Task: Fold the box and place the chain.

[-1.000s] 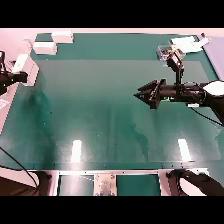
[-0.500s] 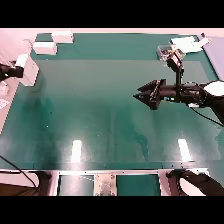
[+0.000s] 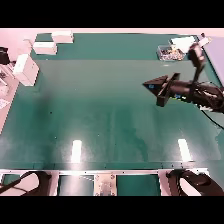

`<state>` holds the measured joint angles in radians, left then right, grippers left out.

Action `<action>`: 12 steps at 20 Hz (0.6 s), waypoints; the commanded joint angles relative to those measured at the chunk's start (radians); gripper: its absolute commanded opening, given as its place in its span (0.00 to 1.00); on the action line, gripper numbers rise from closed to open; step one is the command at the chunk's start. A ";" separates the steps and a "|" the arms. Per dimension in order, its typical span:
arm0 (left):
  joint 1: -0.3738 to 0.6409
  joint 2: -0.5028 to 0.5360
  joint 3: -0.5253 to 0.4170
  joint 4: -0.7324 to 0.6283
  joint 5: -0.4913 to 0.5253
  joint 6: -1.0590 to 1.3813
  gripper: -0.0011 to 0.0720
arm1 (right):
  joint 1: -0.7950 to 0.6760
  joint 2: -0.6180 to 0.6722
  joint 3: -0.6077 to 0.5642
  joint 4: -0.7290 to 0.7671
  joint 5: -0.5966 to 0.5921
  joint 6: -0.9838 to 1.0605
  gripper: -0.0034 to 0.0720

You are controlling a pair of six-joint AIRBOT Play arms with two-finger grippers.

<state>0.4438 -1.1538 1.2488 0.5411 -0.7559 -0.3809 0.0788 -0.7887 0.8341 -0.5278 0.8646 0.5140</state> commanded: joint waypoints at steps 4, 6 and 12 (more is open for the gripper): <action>0.000 0.397 -0.439 -0.519 -0.105 0.407 0.03 | 0.000 0.283 -0.270 -0.007 -0.296 0.028 0.05; 0.000 0.544 -0.642 -0.527 -0.097 0.489 0.03 | 0.000 0.364 -0.370 -0.007 -0.297 0.028 0.05; 0.000 0.881 -1.137 -0.553 -0.056 0.501 0.03 | 0.000 0.538 -0.610 -0.008 -0.379 0.028 0.06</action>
<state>0.4435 -0.4198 0.3199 0.0246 -0.8307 0.0853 0.0792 -0.3279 0.3260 -0.5343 0.5289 0.5404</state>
